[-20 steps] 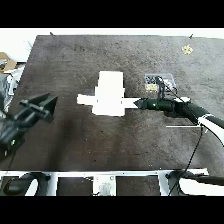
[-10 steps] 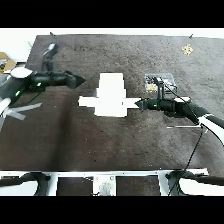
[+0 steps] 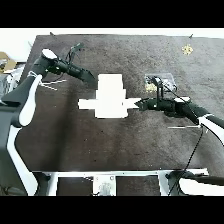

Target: Fold the box and place the chain.

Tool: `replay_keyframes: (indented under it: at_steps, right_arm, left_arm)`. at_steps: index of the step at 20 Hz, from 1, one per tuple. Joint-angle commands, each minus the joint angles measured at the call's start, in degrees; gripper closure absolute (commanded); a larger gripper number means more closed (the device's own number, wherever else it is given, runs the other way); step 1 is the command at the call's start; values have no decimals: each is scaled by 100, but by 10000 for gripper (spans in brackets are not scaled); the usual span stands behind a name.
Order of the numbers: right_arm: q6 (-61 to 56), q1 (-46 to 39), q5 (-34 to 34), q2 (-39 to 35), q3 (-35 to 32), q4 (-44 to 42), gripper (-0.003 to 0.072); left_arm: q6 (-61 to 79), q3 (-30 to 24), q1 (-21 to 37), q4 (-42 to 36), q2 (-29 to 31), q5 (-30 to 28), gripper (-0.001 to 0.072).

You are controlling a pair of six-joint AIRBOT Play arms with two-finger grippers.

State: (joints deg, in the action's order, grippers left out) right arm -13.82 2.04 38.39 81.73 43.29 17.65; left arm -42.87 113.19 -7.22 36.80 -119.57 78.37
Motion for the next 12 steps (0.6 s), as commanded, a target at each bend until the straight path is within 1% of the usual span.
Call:
replay_keyframes:
  at_steps: [1,3,6,8,10,12]
  right_arm:
    - [118,-2,-17,-4,2,61,684]
    - [122,-2,-28,-4,2,61,684]
    - [122,-2,-28,-4,4,57,684]
    - [122,-2,-31,-4,2,59,684]
    - [120,-2,-31,-4,2,59,684]
    - [120,-2,-31,-4,2,59,684]
  left_arm:
    - [-358,538,-11,-168,-756,658,291]
    - [-330,535,-24,-605,-955,820,291]
    - [-299,535,-136,-621,-1040,817,291]
    - [-289,535,-238,-627,-1051,940,291]
    - [-341,509,-328,-702,-1113,1200,290]
    - [-323,369,-409,-658,-1145,1239,288]
